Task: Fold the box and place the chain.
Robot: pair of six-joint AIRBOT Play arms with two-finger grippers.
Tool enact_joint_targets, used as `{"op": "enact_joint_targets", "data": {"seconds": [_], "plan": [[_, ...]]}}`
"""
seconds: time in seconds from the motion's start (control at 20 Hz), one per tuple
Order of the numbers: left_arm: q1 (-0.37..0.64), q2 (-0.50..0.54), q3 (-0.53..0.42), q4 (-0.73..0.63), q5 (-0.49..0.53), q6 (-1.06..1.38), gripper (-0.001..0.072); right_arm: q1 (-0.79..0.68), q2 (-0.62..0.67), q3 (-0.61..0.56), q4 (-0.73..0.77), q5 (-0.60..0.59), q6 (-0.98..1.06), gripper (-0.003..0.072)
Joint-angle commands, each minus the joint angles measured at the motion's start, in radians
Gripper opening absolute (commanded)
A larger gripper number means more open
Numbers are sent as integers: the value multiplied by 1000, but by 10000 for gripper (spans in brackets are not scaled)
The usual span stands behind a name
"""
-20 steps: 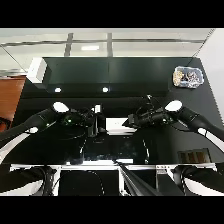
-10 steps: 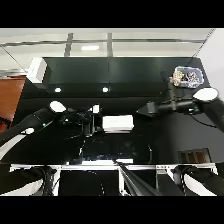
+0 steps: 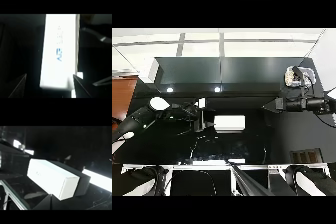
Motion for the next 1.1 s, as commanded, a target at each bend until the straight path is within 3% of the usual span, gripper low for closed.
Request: {"op": "enact_joint_targets", "data": {"seconds": [0.0, 0.2, 0.4, 1.05], "plan": [[-61, -51, 69, -51, 8, -47, 706, -8, 2, 1, -18, -20, 11, 12], [-122, -227, 195, -51, 0, -214, 706, -8, 2, 1, -18, -34, 12, 12], [-124, -323, 253, -51, -108, -260, 706, -8, 2, 1, -19, -34, 11, 12], [-181, -332, 256, 36, -113, -257, 707, -8, 2, 1, -24, -34, 11, 12]]}}
